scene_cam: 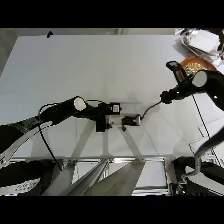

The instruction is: Fold the box and place the chain.

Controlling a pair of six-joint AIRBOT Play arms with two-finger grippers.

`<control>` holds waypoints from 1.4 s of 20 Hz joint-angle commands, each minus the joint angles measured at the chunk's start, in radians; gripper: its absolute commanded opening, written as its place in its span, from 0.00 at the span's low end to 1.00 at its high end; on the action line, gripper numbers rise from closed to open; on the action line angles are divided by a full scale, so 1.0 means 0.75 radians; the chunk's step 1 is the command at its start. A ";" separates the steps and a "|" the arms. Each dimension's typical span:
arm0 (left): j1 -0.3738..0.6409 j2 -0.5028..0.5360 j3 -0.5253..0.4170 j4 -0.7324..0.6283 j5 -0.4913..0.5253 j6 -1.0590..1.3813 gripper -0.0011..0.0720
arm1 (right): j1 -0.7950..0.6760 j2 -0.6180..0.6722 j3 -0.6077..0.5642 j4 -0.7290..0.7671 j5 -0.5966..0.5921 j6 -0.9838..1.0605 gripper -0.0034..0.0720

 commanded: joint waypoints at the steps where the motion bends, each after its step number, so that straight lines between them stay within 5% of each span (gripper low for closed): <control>1: 0.000 0.001 0.001 0.001 0.000 0.001 0.30 | 0.023 -0.168 0.006 -0.112 -0.028 0.132 0.60; 14: 0.000 0.001 0.001 0.001 0.000 0.001 0.30 | 0.042 -0.264 0.005 -0.123 -0.201 0.301 0.56; 18: 0.000 0.001 0.001 0.001 0.000 0.001 0.30 | 0.048 -0.300 0.005 -0.123 -0.190 0.305 0.39; 19: 0.000 0.001 0.001 0.001 0.000 0.001 0.30 | 0.048 -0.303 0.005 -0.123 -0.180 0.304 0.31; 20: 0.000 0.001 0.001 0.001 0.000 0.001 0.30 | 0.048 -0.300 0.005 -0.122 -0.168 0.301 0.13; 21: 0.000 0.001 0.001 0.001 0.000 0.001 0.30 | 0.048 -0.290 0.005 -0.123 -0.160 0.290 0.07; 28: 0.000 0.001 0.001 0.001 0.000 0.001 0.30 | 0.048 -0.008 0.005 -0.111 -0.131 0.209 0.07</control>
